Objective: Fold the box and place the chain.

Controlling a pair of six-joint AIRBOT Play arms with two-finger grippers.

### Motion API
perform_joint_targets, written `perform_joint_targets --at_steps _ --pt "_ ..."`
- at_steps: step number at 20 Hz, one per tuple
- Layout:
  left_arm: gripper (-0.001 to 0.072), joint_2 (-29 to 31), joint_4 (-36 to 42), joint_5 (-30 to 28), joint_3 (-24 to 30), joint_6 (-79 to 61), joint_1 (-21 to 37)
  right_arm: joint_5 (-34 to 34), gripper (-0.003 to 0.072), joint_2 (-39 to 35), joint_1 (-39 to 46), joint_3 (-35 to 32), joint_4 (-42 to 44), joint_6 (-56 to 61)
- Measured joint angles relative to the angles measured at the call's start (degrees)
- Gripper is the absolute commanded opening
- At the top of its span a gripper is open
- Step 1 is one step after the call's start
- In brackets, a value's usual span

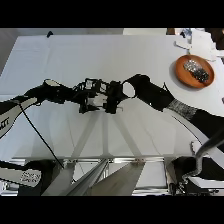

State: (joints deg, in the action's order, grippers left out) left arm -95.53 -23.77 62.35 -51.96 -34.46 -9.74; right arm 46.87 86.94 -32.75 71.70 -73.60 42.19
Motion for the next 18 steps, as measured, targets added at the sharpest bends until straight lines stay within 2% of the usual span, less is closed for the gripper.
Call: perform_joint_targets --at_steps 3,4,5,6,11,18 --pt "0.0395 0.0 0.0 0.0 0.0 0.0 0.0 0.1 0.0515 -1.0 0.4 0.1 0.3 0.3" --pt "0.0395 0.0 0.0 0.0 0.0 0.0 0.0 0.2 0.0417 -1.3 1.1 0.2 1.4 1.6" --pt "0.0395 0.0 0.0 0.0 0.0 0.0 0.0 0.1 0.0195 -1.5 2.0 0.5 3.2 3.7" --pt "0.0395 0.0 0.0 0.0 0.0 0.0 0.0 0.2 0.001 -1.6 3.1 0.7 5.3 5.9" --pt "0.0395 0.0 -0.1 0.0 0.0 0.0 0.0 0.3 0.0013 -1.1 7.0 1.2 14.1 16.4" --pt "0.0395 0.0 -0.1 0.0 0.0 0.0 0.0 0.3 0.0013 5.9 6.0 1.2 25.5 21.5"
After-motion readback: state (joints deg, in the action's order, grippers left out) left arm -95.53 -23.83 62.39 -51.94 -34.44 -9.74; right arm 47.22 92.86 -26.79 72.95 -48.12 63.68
